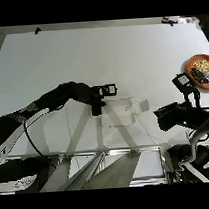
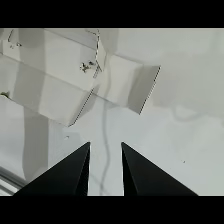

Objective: Fold the box and place the chain.

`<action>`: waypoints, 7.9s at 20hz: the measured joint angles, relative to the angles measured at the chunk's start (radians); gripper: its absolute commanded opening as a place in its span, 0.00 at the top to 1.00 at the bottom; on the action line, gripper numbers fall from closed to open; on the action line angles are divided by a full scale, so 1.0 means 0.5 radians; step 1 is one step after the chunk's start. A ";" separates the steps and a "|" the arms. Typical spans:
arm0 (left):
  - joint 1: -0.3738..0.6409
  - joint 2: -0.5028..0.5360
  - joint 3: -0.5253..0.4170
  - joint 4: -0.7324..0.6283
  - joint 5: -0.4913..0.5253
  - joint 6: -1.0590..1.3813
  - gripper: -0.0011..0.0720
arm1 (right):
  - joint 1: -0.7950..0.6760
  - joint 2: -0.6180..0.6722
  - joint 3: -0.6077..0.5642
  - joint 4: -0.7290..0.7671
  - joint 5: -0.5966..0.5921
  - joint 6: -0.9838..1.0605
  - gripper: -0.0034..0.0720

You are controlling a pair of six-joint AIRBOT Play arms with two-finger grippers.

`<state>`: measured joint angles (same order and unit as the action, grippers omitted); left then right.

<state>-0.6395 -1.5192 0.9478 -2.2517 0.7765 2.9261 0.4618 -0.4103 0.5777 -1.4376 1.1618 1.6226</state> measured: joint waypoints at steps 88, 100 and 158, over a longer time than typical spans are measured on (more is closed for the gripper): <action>0.000 -0.003 0.001 0.105 0.040 0.012 0.97 | 0.366 0.283 0.204 0.639 0.571 -0.898 0.94; 0.000 -0.003 0.002 0.105 0.040 0.012 0.97 | 0.733 -0.030 -0.311 -0.182 0.095 -1.257 0.32; 0.000 -0.003 0.001 0.105 0.040 0.012 0.97 | 0.271 -0.631 -0.793 0.964 -1.663 -2.918 0.03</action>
<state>-0.6395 -1.5208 0.9482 -2.1990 0.7963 2.9322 0.5972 -0.7258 0.1810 -0.9558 0.3302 0.1635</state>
